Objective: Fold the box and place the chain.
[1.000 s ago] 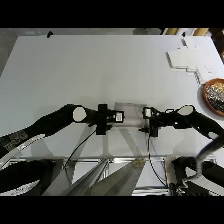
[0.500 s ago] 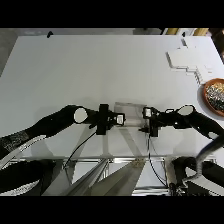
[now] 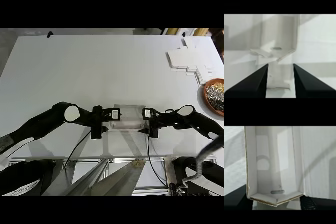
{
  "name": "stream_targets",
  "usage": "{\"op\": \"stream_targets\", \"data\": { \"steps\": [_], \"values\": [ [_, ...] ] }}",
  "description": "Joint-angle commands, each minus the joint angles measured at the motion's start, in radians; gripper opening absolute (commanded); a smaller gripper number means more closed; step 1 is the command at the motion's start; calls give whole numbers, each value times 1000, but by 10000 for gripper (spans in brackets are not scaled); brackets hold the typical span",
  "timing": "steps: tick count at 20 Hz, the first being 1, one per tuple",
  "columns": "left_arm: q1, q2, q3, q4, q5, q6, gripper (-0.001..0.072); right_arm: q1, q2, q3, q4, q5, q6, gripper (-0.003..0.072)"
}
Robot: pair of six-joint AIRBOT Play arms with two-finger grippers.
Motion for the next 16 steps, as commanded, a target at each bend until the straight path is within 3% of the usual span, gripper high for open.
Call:
{"op": "stream_targets", "data": {
  "steps": [1,9,12,16],
  "values": [
    [37,63,0,66,-94,-137,418,0,1,0,-2,2,-1,403],
    [50,71,21,226,-259,-197,414,0,1,0,-2,1,-1,403],
    [49,70,133,332,-366,-267,413,0,1,0,-2,2,-1,403],
    [15,33,265,336,-307,-249,412,0,1,0,-2,2,0,403]
  ]
}}
